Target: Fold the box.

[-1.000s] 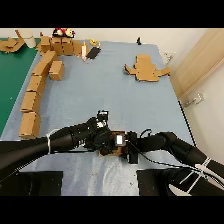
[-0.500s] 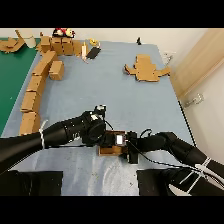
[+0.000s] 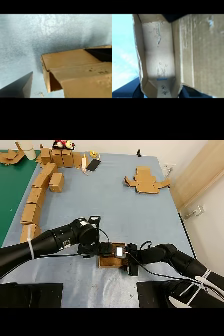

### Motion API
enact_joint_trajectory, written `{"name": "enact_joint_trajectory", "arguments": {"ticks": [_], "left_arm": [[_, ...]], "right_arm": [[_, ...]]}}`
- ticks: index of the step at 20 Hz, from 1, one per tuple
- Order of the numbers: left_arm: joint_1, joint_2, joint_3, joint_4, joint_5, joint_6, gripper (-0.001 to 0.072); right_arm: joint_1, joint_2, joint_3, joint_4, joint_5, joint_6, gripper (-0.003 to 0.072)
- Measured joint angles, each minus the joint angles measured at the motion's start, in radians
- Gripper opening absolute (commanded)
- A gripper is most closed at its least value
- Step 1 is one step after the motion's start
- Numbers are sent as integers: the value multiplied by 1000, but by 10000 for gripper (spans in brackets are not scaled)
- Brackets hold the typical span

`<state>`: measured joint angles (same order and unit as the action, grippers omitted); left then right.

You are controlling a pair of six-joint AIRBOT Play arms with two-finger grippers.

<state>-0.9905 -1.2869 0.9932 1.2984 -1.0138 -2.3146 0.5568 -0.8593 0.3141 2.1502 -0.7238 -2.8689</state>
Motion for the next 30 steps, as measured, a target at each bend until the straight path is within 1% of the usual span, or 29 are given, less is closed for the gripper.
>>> {"name": "enact_joint_trajectory", "arguments": {"ticks": [5, 9, 10, 11, 12, 14, 18, 20, 21, 22, 23, 24, 26, 27, 28, 30], "left_arm": [[46, 56, -32, -58, 43, 57, 531], [107, 109, -97, -123, 69, 142, 526], [119, 129, -121, -129, 83, 168, 441], [130, 154, -150, -135, 101, 204, 312], [137, 190, -188, -140, 131, 259, 288], [142, 284, -284, -145, 215, 399, 288], [103, 532, -536, -140, 468, 771, 288], [77, 629, -629, -135, 549, 948, 289], [64, 662, -663, -135, 576, 1037, 320], [53, 682, -687, -134, 594, 1120, 401], [44, 694, -703, -133, 608, 1201, 517], [35, 697, -717, -133, 628, 1279, 543], [28, 679, -733, -133, 659, 1389, 545], [25, 659, -739, -133, 673, 1429, 558], [23, 637, -742, -133, 693, 1457, 701], [21, 588, -742, -134, 737, 1493, 702]], "right_arm": [[0, 0, 0, 0, 0, 0, 412], [0, 0, 0, 0, 0, 0, 412], [0, 0, 0, 0, 0, 0, 412], [0, 0, 0, 0, 0, 0, 412], [0, 0, 0, 0, 0, 0, 412], [0, 0, 0, 0, 0, 0, 412], [0, 0, 0, 0, 0, 0, 412], [0, 0, 0, 0, 0, 0, 412], [0, 0, 0, 0, 0, 0, 412], [0, 0, 0, 0, 0, 0, 412], [0, 0, 0, 0, 0, 0, 412], [0, 0, 0, 0, 0, 0, 412], [0, 0, 0, 0, 0, 0, 412], [0, 0, 0, 0, 0, 0, 412], [0, 0, 0, 0, 0, 0, 413], [0, 0, 0, 0, 0, 0, 412]]}}
